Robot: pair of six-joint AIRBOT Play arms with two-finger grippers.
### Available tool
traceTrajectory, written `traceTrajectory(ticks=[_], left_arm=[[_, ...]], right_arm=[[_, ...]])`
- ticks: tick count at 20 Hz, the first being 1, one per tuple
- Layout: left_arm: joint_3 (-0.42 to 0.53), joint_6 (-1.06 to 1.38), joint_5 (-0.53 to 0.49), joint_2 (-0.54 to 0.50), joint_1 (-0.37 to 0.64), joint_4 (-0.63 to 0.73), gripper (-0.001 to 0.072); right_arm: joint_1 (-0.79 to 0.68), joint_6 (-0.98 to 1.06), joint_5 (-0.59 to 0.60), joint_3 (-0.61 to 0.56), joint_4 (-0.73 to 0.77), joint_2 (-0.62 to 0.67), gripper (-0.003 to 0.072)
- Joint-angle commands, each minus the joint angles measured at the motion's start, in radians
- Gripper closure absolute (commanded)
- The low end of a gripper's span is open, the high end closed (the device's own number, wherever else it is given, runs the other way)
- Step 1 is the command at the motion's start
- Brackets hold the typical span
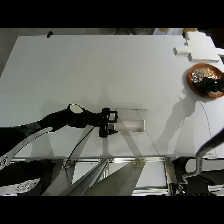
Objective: Fold the box and place the chain.
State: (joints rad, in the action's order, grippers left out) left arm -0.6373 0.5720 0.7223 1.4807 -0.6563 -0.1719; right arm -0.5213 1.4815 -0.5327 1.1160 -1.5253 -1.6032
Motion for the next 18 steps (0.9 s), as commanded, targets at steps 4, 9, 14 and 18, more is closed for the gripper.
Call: traceTrajectory(ticks=[4, 9, 14, 18], left_arm=[[0.0, 0.0, 0.0, 0.0, 0.0, 0.0, 0.0575], [0.0, 0.0, 0.0, 0.0, 0.0, 0.0, 0.0575], [0.0, 0.0, 0.0, 0.0, 0.0, 0.0, 0.0575], [0.0, 0.0, 0.0, 0.0, 0.0, 0.0, 0.0575]], right_arm=[[0.0, -0.028, -0.049, 0.001, 0.003, 0.031, 0.0672], [0.0, -0.096, -0.268, 0.001, 0.016, 0.27, 0.0672], [0.0, -0.157, -0.501, 0.0, 0.167, 0.598, 0.0672], [0.0, -0.209, -0.662, 0.0, 0.348, 0.801, 0.0672]])
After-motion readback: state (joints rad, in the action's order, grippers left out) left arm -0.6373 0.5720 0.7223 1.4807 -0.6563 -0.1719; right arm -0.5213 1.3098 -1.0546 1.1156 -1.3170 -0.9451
